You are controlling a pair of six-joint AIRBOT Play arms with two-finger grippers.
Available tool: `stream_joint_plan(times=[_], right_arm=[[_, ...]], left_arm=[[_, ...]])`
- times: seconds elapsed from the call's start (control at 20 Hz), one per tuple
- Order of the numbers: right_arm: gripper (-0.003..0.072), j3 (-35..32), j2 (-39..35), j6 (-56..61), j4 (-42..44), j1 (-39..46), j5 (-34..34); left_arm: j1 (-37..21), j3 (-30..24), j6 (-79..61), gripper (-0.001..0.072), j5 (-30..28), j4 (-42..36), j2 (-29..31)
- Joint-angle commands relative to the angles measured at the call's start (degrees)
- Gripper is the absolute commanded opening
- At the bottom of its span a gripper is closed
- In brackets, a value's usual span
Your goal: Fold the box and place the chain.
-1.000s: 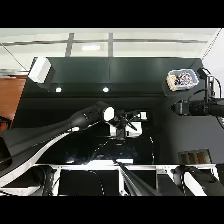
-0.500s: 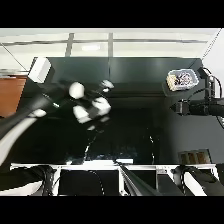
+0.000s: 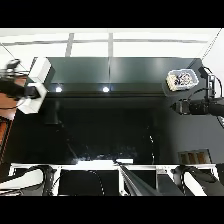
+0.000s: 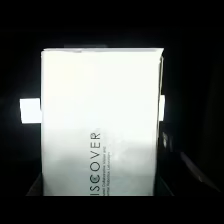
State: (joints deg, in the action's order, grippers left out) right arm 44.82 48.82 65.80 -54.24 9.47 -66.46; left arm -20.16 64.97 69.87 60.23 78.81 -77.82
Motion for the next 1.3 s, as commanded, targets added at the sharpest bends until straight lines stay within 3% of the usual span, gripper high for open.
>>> stream_joint_plan(times=[0.0, 0.3, 0.7, 0.75, 0.8, 0.85, 1.1, 1.15, 1.2, 1.25], right_arm=[[0.0017, 0.0, 0.0, 0.9, 0.0, 0.0, 0.6], [0.0018, 0.0, 0.0, 2.1, 0.0, 0.0, 1.5], [0.0017, 0.0, 0.0, 2.8, 0.0, 0.0, 1.6], [0.0017, 0.0, 0.0, 2.8, 0.0, 0.0, 1.6], [0.0017, 0.0, 0.0, 2.9, 0.0, 0.0, 1.6], [0.0017, 0.0, 0.0, 3.0, 0.0, 0.0, 1.6], [0.0018, 0.1, 0.0, 2.7, 0.0, 0.0, 0.5], [0.0017, 0.1, 0.0, 1.7, 0.0, 0.0, -0.5], [0.0017, 0.1, -0.1, -0.3, 0.0, 0.0, -1.9], [0.0017, 0.1, -0.1, -3.7, -0.5, 0.0, -4.4]], left_arm=[[-8.0, 0.7, -7.1, 0.0308, -10.3, -3.5, -1.9], [-5.6, 5.9, -23.2, 0.0293, -12.1, -10.4, -12.4], [-5.0, 12.5, -20.3, 0.0297, -14.2, -10.5, -19.5], [-4.9, 12.7, -20.3, 0.0316, -14.4, -10.7, -19.5], [-4.8, 13.1, -20.0, 0.0581, -13.8, -10.7, -19.4], [-4.5, 14.1, -17.9, 0.072, -11.9, -10.1, -19.0], [-4.2, 26.5, -6.7, 0.0719, 4.2, -3.5, -12.5], [-4.1, 29.7, -4.4, 0.0698, 7.8, -3.4, -11.0], [-4.1, 32.9, -2.0, 0.0425, 12.1, -3.4, -9.5], [-4.1, 35.0, -2.2, 0.0027, 17.2, -3.5, -7.5]])
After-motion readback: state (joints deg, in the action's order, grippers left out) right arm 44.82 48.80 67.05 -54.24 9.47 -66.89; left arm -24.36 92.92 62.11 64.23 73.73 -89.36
